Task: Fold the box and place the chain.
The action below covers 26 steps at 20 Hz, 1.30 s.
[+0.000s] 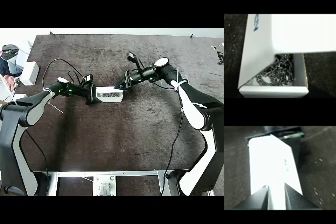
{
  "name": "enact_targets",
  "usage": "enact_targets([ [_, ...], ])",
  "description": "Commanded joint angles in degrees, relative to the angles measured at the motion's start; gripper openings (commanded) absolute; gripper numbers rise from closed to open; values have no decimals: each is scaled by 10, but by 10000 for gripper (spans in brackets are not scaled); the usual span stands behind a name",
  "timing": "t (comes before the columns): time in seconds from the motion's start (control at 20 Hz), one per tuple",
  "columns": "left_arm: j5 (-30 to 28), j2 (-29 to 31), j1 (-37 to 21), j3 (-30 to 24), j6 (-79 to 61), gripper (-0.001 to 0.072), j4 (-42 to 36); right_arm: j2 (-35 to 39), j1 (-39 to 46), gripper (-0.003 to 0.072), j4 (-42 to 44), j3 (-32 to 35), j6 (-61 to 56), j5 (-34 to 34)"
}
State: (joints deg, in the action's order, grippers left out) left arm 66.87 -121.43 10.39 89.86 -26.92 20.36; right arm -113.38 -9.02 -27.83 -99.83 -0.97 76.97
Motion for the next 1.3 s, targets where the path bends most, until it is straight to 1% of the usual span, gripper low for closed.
enact_targets([
  [0.0,0,0,0,0,0,230,0,0,-21,233,-17,0,27,-11],
  [0.1,0,0,0,0,0,229,0,0,-29,233,-25,0,27,-11],
  [0.2,0,0,0,0,0,230,0,0,-37,233,-52,0,27,-18],
  [0.3,0,0,0,0,0,229,0,0,-47,235,-89,0,27,-33],
  [0.4,0,0,0,0,0,230,0,0,-53,242,-106,0,27,-63],
  [0.55,0,0,0,0,0,230,0,2,-53,242,-105,0,27,-99],
  [0.85,0,0,0,0,0,230,0,26,-53,241,-106,0,30,-116],
  [1.1,0,0,0,0,0,230,0,28,-54,241,-106,0,30,-155],
  [1.25,0,0,0,0,0,229,0,28,-54,241,-121,0,29,-155],
])
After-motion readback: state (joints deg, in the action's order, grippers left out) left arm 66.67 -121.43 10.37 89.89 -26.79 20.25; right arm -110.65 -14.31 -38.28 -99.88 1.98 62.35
